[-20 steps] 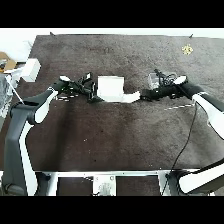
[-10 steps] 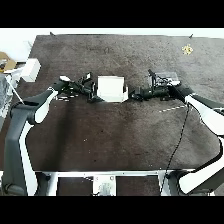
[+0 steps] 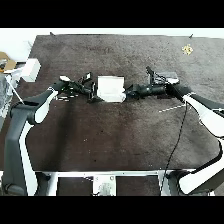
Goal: Fold the box and place the chain.
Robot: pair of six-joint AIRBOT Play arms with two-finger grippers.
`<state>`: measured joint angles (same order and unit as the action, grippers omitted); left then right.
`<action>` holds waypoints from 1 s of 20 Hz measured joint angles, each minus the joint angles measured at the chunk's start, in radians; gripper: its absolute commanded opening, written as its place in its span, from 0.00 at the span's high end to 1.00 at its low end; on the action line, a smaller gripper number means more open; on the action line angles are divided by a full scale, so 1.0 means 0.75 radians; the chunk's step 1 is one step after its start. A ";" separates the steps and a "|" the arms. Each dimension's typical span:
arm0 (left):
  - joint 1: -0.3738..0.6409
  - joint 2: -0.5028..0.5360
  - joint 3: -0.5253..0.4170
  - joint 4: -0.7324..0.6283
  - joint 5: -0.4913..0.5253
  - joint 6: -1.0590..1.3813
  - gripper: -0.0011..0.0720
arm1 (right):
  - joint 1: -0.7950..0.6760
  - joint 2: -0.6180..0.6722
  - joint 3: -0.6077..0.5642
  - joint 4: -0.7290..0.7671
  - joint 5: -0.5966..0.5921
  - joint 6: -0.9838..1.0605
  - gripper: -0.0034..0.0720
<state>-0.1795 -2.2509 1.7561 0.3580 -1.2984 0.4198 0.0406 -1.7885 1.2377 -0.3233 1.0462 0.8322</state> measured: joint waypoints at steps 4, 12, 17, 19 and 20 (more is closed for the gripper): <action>-0.001 0.000 0.000 0.000 0.000 0.000 0.44 | 0.055 0.000 0.081 -0.151 -0.045 0.138 0.38; -0.001 0.000 0.000 0.001 0.000 0.000 0.44 | 0.170 0.000 0.229 -0.541 -0.120 0.447 0.38; -0.001 0.000 0.000 0.001 0.001 0.000 0.44 | 0.227 -0.001 0.267 -0.695 -0.183 0.573 0.38; -0.001 0.000 0.000 0.001 0.001 0.000 0.44 | 0.259 -0.001 0.280 -0.777 -0.196 0.642 0.38; -0.001 0.000 0.000 0.001 0.000 0.000 0.44 | 0.274 -0.001 0.290 -0.828 -0.200 0.684 0.38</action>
<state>-0.1799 -2.2509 1.7561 0.3584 -1.2984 0.4198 0.2462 -1.7889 1.4555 -0.9443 0.8963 1.3449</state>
